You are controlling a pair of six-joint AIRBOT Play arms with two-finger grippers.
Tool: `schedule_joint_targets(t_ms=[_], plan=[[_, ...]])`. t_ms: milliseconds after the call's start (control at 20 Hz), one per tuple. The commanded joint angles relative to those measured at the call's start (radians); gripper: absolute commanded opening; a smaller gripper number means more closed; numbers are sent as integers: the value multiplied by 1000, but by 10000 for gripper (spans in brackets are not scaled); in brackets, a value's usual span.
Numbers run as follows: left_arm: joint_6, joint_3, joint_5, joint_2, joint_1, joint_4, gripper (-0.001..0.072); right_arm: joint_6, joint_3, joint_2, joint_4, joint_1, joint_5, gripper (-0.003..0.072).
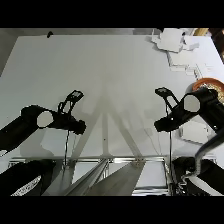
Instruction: Fold the box and place the chain.
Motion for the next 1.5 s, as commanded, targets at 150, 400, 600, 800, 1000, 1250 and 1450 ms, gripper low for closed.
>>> schedule_joint_targets(t_ms=[150,400,600,800,1000,1250,1450], plan=[[0,1,0,1,-1,0,394,45,19,2,-186,0,8,17],[0,1,0,1,-1,0,394,24,32,11,-700,-253,51,16],[0,1,0,1,-1,0,394,-92,32,10,-664,-646,-91,550],[0,1,0,1,-1,0,394,-196,32,-16,-566,-932,-209,526],[0,1,0,1,-1,0,394,-247,31,-145,-484,-1058,-247,453],[0,1,0,1,-1,0,394,-232,32,-288,-523,-1073,-250,136],[0,1,0,1,-1,0,394,-237,32,-219,-480,-954,-158,16]])
